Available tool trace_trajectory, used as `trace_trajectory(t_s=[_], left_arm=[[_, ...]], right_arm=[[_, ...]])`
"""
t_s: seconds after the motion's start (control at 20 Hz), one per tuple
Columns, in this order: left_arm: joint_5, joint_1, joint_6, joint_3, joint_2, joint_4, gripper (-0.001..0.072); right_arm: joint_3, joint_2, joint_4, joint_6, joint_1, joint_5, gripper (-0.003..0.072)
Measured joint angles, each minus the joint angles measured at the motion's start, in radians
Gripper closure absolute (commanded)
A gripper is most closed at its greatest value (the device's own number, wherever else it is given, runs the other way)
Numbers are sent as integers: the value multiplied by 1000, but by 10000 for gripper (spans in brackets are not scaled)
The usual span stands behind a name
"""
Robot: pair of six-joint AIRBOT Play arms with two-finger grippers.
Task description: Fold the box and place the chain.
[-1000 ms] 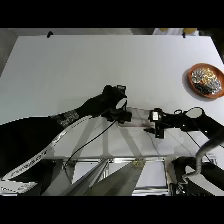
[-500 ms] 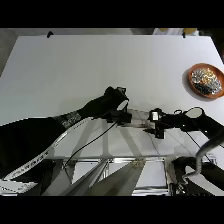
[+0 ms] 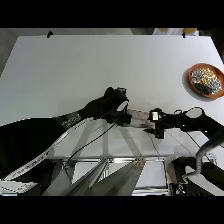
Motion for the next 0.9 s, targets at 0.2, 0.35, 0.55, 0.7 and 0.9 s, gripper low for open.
trace_trajectory(t_s=[0.2, 0.35, 0.55, 0.7, 0.9], left_arm=[[6, -3, -3, -7, -2, -5, 697], [8, -7, 8, -9, -3, 4, 567], [25, 3, 45, -12, 21, 3, 550], [9, 37, 144, -11, 85, -29, 549], [-61, 113, 333, -11, 203, -114, 223]], right_arm=[[0, 0, 2, 3, 0, 3, 343], [0, 0, 1, -2, 0, -1, 343], [0, 0, 0, 0, 0, -2, 343], [0, 0, 0, 0, 0, -2, 343], [0, 0, 0, 0, 0, -1, 343]])
